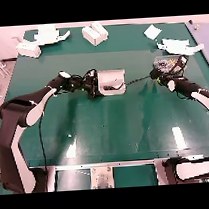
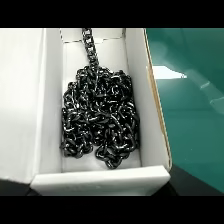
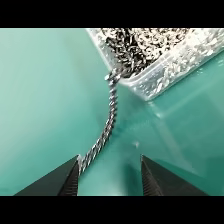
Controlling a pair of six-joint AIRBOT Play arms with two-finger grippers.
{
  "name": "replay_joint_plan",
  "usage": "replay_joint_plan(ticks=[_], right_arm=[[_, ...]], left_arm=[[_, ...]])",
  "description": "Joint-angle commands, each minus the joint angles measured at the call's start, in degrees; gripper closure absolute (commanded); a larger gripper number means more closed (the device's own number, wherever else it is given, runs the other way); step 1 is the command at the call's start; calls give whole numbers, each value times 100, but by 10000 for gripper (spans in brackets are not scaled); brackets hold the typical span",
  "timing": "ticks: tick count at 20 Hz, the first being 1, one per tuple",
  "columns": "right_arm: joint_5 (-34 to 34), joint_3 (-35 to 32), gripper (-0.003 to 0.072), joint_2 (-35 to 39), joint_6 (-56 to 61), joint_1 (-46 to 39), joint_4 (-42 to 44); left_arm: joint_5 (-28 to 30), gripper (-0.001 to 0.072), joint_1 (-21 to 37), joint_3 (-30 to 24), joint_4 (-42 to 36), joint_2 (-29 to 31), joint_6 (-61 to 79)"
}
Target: Fold the box and place the chain.
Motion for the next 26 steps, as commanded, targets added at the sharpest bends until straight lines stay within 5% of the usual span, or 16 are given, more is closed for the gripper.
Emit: replay_joint_plan(ticks=[1, 4, 6, 8, 13, 21, 26], right_arm=[[-573, 153, 248, -450, 297, -44, 140], [-570, 542, 289, -726, 297, -44, 144], [-568, 791, 427, -863, 297, -42, 186], [-566, 896, 674, -901, 297, -37, 186], [-568, 907, 680, -378, 221, 87, 173], [-614, 916, 681, 2518, -1416, 960, 162], [-614, 1071, 681, 3442, -1888, 1563, 160]], left_arm=[[0, 165, -2, 0, 0, 4, 2], [-2, 165, -2, 0, 0, 4, 0], [0, 165, -2, 0, 0, 4, 2], [2, 165, -2, 0, 0, 4, 2], [2, 165, -2, 0, -2, 4, 2], [2, 165, -2, 0, -2, 4, 2], [2, 165, -2, 0, 0, 4, 2]])
